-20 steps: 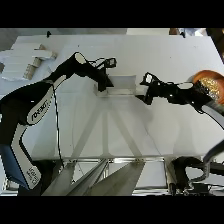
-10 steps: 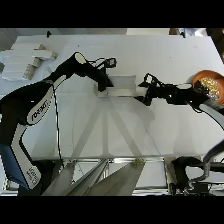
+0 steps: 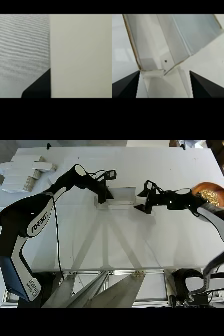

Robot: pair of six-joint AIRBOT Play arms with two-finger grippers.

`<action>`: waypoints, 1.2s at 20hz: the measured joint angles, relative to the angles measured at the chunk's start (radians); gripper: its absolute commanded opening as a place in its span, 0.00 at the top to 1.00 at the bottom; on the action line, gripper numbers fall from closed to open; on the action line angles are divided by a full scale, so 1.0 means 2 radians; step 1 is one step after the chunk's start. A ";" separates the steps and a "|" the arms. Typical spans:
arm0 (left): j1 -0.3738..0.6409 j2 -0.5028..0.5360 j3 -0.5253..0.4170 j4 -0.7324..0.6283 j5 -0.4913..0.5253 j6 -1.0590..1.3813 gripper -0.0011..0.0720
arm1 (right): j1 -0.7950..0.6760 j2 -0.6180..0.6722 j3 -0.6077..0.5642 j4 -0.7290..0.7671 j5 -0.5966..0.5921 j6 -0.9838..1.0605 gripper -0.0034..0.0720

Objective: Fold the box and place the chain.

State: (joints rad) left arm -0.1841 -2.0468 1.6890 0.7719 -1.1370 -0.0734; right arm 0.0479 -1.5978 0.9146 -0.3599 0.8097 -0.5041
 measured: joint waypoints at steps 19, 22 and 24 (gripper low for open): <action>0.000 0.000 0.000 0.000 0.000 0.001 0.97 | -0.021 -0.013 0.042 -0.153 0.081 0.070 0.04; 0.000 0.000 0.000 0.000 0.000 0.001 0.97 | 0.000 -0.011 0.039 -0.123 0.082 0.056 0.04; 0.000 0.000 0.000 0.000 0.000 0.001 0.97 | 0.012 -0.011 0.037 -0.096 0.073 0.047 0.04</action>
